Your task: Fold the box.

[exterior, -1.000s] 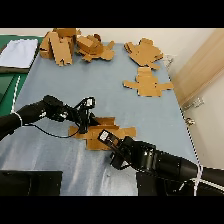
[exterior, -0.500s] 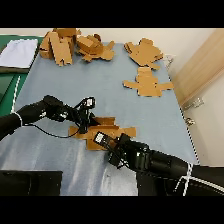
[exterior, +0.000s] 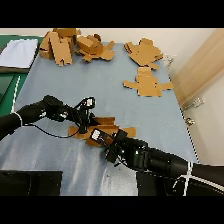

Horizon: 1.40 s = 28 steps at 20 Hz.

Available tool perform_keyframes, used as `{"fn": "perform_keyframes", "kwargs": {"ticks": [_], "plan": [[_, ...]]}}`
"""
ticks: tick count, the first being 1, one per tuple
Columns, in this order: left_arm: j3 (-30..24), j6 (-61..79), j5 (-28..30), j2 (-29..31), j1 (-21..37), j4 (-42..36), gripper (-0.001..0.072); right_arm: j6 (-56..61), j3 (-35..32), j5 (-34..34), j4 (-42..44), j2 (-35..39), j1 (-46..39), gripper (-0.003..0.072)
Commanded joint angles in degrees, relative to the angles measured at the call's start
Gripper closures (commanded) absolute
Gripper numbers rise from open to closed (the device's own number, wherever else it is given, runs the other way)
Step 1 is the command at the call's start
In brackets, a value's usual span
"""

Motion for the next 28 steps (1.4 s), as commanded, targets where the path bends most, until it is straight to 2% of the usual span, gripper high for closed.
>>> {"fn": "perform_keyframes", "kwargs": {"ticks": [1, 5, 7, 11, 16, 18, 20, 24, 28], "plan": [[0.0, 0.0, 0.0, 0.0, 0.0, 0.0, 0.0695, -0.6, 0.3, -1.2, -0.3, 0.0, -0.4, 0.0247], [0.0, 0.0, 0.0, 0.0, 0.0, 0.0, 0.0695, -5.3, -1.5, -8.4, 2.0, 1.3, -4.8, 0.0247], [0.0, 0.0, 0.0, 0.0, 0.0, 0.0, 0.0695, -8.0, -2.8, -9.1, 5.1, 2.8, -8.1, 0.0247], [0.0, 0.0, 0.0, 0.0, 0.0, 0.0, 0.0695, -21.7, -3.5, -13.7, 16.2, 5.7, -12.3, 0.0248], [0.0, 0.0, 0.0, 0.0, 0.0, 0.0, 0.0695, -45.0, -3.9, -10.5, 40.0, 7.9, -19.1, 0.0248], [0.0, 0.0, 0.0, 0.0, 0.0, 0.0, 0.0695, -53.6, -3.9, -8.9, 47.1, 8.3, -22.1, 0.0248], [0.0, 0.0, 0.0, 0.0, 0.0, 0.0, 0.0695, -60.0, -3.9, -6.3, 49.9, 8.2, -25.0, 0.0248], [0.0, 0.0, 0.0, 0.0, 0.0, 0.0, 0.0695, -67.5, -3.9, -5.5, 52.9, 8.2, -29.5, 0.0247], [0.0, 0.0, 0.0, 0.0, 0.0, 0.0, 0.0695, -73.4, -3.9, -4.4, 53.9, 8.2, -29.6, 0.0247]]}}
